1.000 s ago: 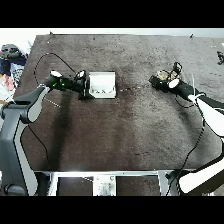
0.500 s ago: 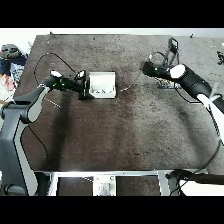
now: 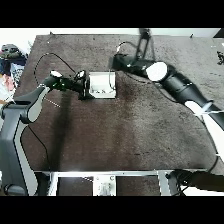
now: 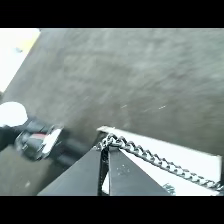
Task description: Fold the box and place the chain.
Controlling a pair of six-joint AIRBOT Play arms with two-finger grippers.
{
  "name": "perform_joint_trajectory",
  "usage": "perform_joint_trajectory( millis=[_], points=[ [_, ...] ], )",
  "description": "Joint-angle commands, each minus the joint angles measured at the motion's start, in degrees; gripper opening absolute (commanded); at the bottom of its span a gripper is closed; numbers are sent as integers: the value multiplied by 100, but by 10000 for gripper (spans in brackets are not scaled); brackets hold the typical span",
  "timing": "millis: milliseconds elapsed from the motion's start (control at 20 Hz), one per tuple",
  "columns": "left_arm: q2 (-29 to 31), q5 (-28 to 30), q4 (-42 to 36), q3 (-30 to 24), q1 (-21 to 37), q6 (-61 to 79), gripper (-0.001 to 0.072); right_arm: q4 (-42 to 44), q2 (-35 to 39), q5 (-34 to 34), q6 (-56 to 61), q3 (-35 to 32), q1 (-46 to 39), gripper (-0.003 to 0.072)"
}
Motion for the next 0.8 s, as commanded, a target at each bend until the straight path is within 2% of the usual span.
perform_joint_trajectory(
  millis=[0,250,500,650,750],
  points=[
    [2,4,2,2,-2,2,367,35,-592,-155,33,76,356,12],
    [2,4,2,2,-2,2,367,227,-1296,-424,33,109,348,12],
    [2,33,2,2,-2,2,367,208,-938,-142,24,793,343,12],
    [2,35,2,2,-2,2,367,208,-905,402,9,1335,358,12],
    [2,39,2,2,-2,2,367,116,-903,501,-35,1486,431,12]
  ],
)
